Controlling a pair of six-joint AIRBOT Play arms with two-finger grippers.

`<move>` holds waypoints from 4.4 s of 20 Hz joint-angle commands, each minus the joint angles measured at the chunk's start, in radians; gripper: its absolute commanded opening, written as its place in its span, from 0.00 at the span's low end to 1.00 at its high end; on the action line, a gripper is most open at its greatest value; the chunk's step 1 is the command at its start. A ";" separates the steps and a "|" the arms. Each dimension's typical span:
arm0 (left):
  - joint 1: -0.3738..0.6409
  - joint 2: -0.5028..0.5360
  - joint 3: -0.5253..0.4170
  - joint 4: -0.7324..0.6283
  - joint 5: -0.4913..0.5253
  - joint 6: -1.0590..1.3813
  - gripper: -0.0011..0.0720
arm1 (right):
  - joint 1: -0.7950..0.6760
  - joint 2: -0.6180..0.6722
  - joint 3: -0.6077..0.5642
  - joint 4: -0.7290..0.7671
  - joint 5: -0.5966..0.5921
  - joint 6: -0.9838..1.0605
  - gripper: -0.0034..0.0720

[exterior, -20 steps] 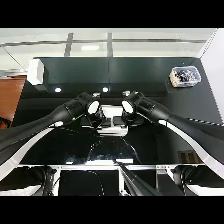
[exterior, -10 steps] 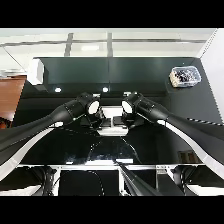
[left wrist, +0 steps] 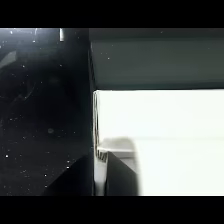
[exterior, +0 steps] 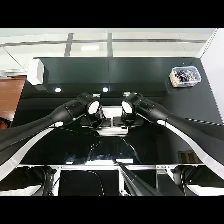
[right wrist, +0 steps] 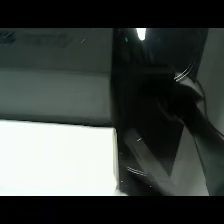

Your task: Fold the box and place the chain.

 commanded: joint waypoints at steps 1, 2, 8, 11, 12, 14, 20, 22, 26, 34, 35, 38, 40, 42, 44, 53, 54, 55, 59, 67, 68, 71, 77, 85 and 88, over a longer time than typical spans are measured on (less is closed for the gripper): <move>0.001 0.000 0.000 0.000 0.001 -0.002 0.05 | 0.000 0.034 0.003 -0.016 0.014 0.002 0.60; 0.001 0.000 0.000 0.000 0.002 -0.002 0.05 | 0.000 0.068 0.003 -0.021 0.023 -0.014 0.60; 0.001 0.000 0.000 0.000 0.004 -0.002 0.05 | -0.027 0.425 0.002 -0.451 0.153 -0.109 0.59; 0.001 0.000 0.000 0.000 0.003 -0.002 0.05 | -0.177 0.461 -0.006 -0.927 0.091 -0.152 0.59; 0.001 0.000 0.000 0.000 0.003 -0.002 0.05 | -0.277 0.459 -0.022 -0.945 -0.049 -0.152 0.64; 0.001 0.000 0.000 0.000 0.003 -0.002 0.05 | -0.492 0.425 -0.044 -0.794 -0.280 -0.153 0.94; 0.003 0.000 0.000 -0.001 0.004 0.024 0.05 | -0.890 0.044 0.241 -0.240 -0.262 -0.296 0.93; 0.003 0.000 0.000 -0.001 0.006 0.024 0.05 | -0.920 -0.097 0.389 -0.222 -0.188 -0.320 0.93; 0.003 0.000 0.000 -0.001 0.003 0.024 0.05 | -0.925 -0.304 0.579 -0.221 -0.177 -0.334 0.93; 0.003 0.000 0.000 -0.001 0.003 0.024 0.05 | -0.925 -0.438 0.642 -0.212 -0.200 -0.342 0.75; 0.003 0.000 0.000 -0.001 0.003 0.024 0.05 | -0.925 -0.442 0.642 -0.222 -0.211 -0.342 0.71; 0.003 0.000 0.000 -0.001 0.003 0.024 0.05 | -0.925 -0.430 0.642 -0.219 -0.211 -0.343 0.07; 0.003 0.000 0.000 -0.001 0.005 0.024 0.05 | -0.925 -0.396 0.642 -0.219 -0.175 -0.376 0.07; 0.003 0.000 0.000 -0.001 0.004 0.024 0.05 | -0.929 -0.343 0.642 -0.221 -0.127 -0.447 0.07; 0.003 0.000 0.000 -0.001 0.004 0.024 0.05 | -0.930 -0.277 0.642 -0.219 -0.085 -0.522 0.07; 0.004 0.000 0.000 -0.001 0.010 0.024 0.05 | -0.902 0.195 0.634 0.051 0.010 -0.795 0.07; 0.003 0.000 0.000 -0.001 0.010 0.024 0.05 | -0.892 0.254 0.634 0.069 0.009 -0.795 0.07; 0.003 0.000 0.000 -0.001 0.010 0.024 0.05 | -0.883 0.307 0.634 0.099 0.009 -0.795 0.07; 0.003 0.000 0.000 -0.001 0.008 0.024 0.05 | -0.806 0.480 0.634 0.185 0.093 -0.794 0.07; 0.003 0.000 0.000 -0.001 0.007 0.024 0.05 | -0.620 0.566 0.634 0.467 0.310 -0.790 0.07; 0.003 0.000 0.000 -0.001 0.007 0.024 0.05 | -0.586 0.566 0.634 0.473 0.320 -0.787 0.07; 0.003 0.000 0.000 -0.001 0.007 0.024 0.05 | -0.488 0.564 0.595 0.491 0.319 -0.771 0.07; 0.003 0.000 0.000 -0.001 0.007 0.024 0.05 | -0.339 0.562 0.382 0.553 0.127 -0.771 0.07; 0.003 0.000 0.000 -0.001 0.007 0.024 0.05 | -0.277 0.562 -0.055 0.597 -0.142 -0.768 0.07; 0.003 0.000 0.000 -0.001 0.007 0.024 0.05 | -0.258 0.561 -0.259 0.593 -0.347 -0.762 0.07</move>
